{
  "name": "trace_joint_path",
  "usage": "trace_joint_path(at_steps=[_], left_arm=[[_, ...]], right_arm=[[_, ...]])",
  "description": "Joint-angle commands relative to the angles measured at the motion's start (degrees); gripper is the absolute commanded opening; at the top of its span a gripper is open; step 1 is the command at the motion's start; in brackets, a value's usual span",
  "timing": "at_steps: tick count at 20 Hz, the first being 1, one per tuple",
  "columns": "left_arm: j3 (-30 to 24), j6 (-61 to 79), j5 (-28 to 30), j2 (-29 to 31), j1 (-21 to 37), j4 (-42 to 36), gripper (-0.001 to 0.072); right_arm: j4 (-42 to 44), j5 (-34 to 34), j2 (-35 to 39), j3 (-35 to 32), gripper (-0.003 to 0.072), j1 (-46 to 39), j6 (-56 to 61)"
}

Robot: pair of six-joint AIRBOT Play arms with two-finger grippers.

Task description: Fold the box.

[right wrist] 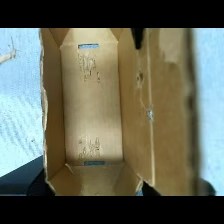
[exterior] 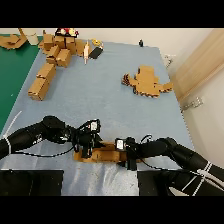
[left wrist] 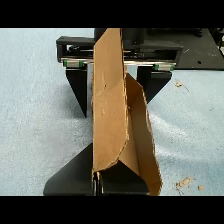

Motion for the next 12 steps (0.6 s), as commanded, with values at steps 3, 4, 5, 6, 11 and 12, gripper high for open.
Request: trace_joint_path(at_steps=[3,4,5,6,11,12], left_arm=[[0.0,0.0,0.0,0.0,0.0,0.0,0.0012],[0.0,0.0,0.0,0.0,0.0,0.0,0.0012],[0.0,0.0,0.0,0.0,0.0,0.0,0.0012],[0.0,0.0,0.0,0.0,0.0,0.0,0.0012],[0.0,0.0,0.0,0.0,0.0,0.0,0.0012],[0.0,0.0,0.0,0.0,0.0,0.0,0.0012]], right_arm=[[-0.1,0.2,-0.3,0.0,0.0711,0.0,0.0],[-0.1,0.2,-0.3,0.0,0.0709,0.1,0.0],[-0.1,0.2,-0.3,0.0,0.0698,0.1,0.0],[-0.2,0.2,-0.3,0.0,0.0694,0.1,0.0],[-0.2,-0.3,-0.3,0.0,0.0539,0.1,0.0],[-0.2,-0.3,-0.3,0.0,0.0516,0.0,0.0]])
